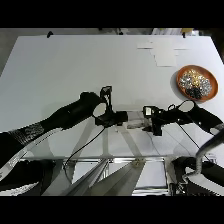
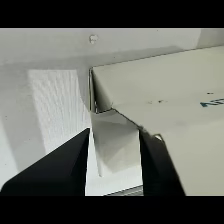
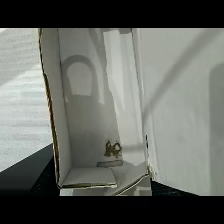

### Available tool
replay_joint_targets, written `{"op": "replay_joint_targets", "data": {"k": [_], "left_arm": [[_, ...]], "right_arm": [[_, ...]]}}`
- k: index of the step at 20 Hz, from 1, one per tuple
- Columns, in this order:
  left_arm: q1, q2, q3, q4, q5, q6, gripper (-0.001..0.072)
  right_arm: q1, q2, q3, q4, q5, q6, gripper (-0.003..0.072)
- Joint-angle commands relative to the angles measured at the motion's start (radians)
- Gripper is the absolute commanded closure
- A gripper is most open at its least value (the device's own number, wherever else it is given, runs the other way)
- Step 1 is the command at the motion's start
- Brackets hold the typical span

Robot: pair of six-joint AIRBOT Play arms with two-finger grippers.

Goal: Fold the box and place the chain.

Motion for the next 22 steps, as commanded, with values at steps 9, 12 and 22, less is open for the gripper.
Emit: {"op": "replay_joint_targets", "data": {"k": [9, 12, 22], "left_arm": [[0.002, -0.01, 0.036, -0.021, -0.012, -0.023, 0.0373], [0.002, -0.004, 0.036, -0.017, -0.104, -0.018, 0.036], [-0.011, -0.005, 0.036, -0.084, -0.071, 0.029, 0.0356]], "right_arm": [[0.0, 0.001, 0.001, 0.0, 0.0, 0.0, 0.0365], [0.0, 0.001, 0.001, 0.0, 0.0, 0.0, 0.0365], [0.0, 0.001, 0.001, 0.0, 0.0, 0.0, 0.0365]]}}
